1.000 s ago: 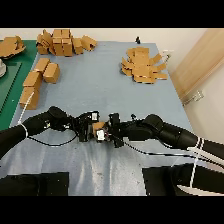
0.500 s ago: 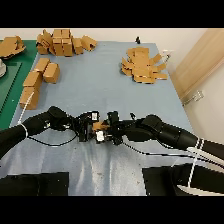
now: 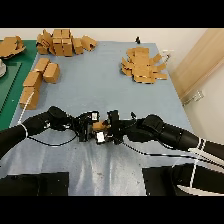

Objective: Fold the box.

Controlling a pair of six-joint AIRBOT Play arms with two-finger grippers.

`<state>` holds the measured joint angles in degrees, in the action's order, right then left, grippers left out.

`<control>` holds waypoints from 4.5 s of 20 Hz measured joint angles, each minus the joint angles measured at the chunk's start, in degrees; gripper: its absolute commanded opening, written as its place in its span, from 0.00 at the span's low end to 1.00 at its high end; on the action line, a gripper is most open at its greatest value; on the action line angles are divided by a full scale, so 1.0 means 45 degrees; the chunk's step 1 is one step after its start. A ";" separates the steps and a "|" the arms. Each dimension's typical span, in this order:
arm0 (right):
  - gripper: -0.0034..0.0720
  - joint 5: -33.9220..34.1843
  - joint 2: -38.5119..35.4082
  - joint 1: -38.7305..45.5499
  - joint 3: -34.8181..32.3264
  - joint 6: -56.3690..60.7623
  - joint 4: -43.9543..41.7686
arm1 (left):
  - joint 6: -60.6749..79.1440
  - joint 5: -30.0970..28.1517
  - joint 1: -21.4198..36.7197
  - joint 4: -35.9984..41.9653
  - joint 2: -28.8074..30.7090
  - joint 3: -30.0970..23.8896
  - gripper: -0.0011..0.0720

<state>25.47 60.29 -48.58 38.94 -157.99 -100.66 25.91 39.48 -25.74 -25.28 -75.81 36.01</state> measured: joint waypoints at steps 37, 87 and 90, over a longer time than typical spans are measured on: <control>0.05 0.1593 -0.1282 0.0957 -0.1180 1.4134 -0.3220 | 0.0000 0.0000 0.0000 0.0000 0.0000 0.0000 0.82; 0.05 -0.2890 0.0510 -0.0068 -0.2040 1.7777 -0.8918 | -0.0005 0.0000 0.0000 0.0000 0.0000 0.0000 0.82; 0.05 -0.2895 0.0593 -0.0068 -0.2035 1.7777 -0.8922 | 0.0000 0.0000 0.0000 0.0000 0.0000 0.0000 0.82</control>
<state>12.45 62.96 -48.88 29.78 -78.00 -140.81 25.91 39.48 -25.74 -25.28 -75.81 36.01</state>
